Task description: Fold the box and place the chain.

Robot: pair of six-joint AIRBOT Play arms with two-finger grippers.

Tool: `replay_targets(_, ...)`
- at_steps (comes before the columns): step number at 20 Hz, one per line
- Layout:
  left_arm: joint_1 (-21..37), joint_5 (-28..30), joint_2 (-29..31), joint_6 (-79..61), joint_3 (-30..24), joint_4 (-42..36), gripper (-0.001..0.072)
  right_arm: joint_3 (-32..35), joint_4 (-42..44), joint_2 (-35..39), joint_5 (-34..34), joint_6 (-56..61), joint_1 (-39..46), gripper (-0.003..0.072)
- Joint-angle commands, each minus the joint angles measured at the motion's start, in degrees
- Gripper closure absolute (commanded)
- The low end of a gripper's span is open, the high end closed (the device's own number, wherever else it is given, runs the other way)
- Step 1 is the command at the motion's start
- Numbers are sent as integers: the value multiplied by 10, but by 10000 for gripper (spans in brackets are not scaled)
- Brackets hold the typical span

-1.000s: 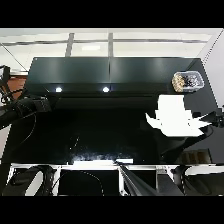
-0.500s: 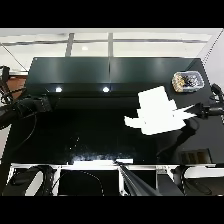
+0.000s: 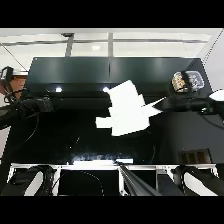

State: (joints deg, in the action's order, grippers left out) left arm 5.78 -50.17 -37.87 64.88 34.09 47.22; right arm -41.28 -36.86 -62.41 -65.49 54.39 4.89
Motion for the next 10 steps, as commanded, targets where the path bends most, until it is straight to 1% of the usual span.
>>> replay_targets(1,-36,-3,-35,0,0,-1,18,70,-4,79,198,52,-165,642)
replay_targets(2,-51,4,-55,0,0,-2,17,87,-16,82,252,63,-206,642)
replay_targets(3,-61,10,-74,0,0,-2,17,99,-17,82,289,74,-236,642)
replay_targets(5,-66,-1,-115,0,0,-13,17,117,-17,83,343,74,-293,642)
replay_targets(6,-65,-20,-138,0,0,-26,17,126,-20,83,363,73,-318,642)
replay_targets(8,-65,-78,-187,-23,0,-59,17,136,-22,83,374,89,-348,642)
replay_targets(10,-65,-153,-249,-106,0,-115,17,139,-22,82,375,91,-363,642)
